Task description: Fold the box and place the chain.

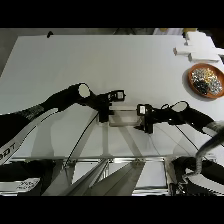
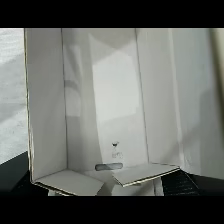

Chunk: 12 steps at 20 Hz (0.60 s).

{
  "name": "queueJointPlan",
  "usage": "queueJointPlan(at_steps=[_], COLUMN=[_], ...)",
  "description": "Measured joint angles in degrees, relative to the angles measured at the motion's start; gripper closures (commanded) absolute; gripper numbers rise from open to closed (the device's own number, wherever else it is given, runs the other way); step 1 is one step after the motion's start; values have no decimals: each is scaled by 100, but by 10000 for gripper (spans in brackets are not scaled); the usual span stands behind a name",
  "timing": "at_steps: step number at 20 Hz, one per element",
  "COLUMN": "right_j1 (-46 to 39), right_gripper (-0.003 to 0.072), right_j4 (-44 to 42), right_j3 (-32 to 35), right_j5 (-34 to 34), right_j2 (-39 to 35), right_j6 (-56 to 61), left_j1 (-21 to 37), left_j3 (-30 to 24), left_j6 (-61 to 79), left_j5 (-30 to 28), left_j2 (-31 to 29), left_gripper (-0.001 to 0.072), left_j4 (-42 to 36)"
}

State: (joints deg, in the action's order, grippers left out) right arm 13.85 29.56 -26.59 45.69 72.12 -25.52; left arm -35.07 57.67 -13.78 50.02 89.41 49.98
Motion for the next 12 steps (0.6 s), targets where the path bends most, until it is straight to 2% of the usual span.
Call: queueJointPlan(at_steps=[1, 5, 7, 12], right_j1=[-7, -24, -26, -26], right_gripper=[155, 171, 281, 279], right_j4=[-2, -7, -4, 2], right_j3=[-2, 0, 0, -2], right_j5=[2, 22, 26, 28], right_j2=[2, 0, 0, 2], right_j6=[0, 2, 2, -2], left_j1=[0, -2, -2, -2], left_j3=[0, 0, 0, 0], left_j6=[0, 2, 0, 0], left_j5=[0, 2, 2, 0], left_j2=[0, 0, 0, 0], left_gripper=[699, 699, 699, 699], left_j4=[0, 0, 0, -2])
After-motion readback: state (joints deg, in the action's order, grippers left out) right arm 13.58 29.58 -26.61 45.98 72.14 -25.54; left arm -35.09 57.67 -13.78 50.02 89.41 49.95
